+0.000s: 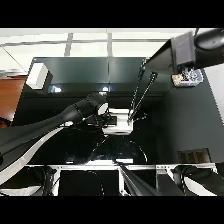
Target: Fold the box and place the chain.
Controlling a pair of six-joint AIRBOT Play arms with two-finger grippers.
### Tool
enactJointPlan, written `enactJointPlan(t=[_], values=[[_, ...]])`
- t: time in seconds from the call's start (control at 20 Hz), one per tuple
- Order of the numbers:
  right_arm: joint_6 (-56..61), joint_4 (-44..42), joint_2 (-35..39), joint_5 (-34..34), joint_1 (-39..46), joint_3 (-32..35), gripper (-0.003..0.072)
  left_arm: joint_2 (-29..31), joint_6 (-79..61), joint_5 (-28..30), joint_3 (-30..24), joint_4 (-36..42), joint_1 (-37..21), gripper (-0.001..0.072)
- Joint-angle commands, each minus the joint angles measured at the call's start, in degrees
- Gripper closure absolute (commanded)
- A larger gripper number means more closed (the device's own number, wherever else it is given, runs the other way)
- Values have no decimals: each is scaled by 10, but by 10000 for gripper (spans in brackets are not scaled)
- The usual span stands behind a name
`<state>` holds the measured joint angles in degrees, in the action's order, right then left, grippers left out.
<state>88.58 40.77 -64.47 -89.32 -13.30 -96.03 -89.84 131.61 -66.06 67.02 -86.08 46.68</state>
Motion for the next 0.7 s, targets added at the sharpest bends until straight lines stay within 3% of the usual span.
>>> enactJointPlan(t=[0.0, 0.4, 0.65], values=[[10, 43, 7, -28, 0, 30, 678, 0, 0, 0, 0, 0, 0, 678], [7, 39, 14, 95, -92, 166, 678, 0, 0, 0, 0, 0, 0, 678], [12, 92, 15, 101, -93, 253, 678, 0, 0, 0, 0, 0, 0, 678]])
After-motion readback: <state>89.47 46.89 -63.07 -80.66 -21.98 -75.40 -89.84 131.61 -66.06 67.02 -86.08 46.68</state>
